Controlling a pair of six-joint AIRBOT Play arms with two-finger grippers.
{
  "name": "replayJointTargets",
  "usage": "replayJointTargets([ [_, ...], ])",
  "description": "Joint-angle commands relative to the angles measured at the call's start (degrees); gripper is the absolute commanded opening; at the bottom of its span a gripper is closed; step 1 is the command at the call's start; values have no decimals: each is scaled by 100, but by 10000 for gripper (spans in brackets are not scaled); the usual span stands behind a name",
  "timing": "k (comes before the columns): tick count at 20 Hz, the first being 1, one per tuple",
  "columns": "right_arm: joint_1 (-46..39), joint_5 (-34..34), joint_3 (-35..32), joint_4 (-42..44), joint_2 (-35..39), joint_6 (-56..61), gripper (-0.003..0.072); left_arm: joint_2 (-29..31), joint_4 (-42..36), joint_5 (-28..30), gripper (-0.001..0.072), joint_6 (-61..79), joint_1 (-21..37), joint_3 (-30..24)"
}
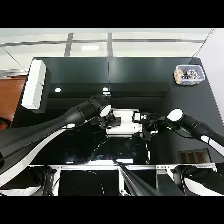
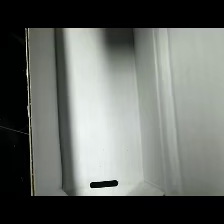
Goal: Fold the box and place the chain.
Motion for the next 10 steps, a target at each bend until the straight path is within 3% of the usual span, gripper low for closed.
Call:
replayJointTargets([
  [1,4,-9,0,0,0,-4,464,-4,15,24,390,-33,13,7],
  [2,4,-9,0,-2,0,-4,464,-4,13,26,434,-33,22,7],
  [5,4,-9,0,-2,0,-4,464,-4,37,28,401,-33,42,7],
  [6,4,-9,0,-2,0,-4,464,-4,42,26,331,-33,55,7],
  [7,4,-9,0,-2,0,-4,464,-4,39,28,213,-33,70,7],
  [10,4,-7,0,0,0,-4,464,-7,39,98,27,-28,83,7],
])
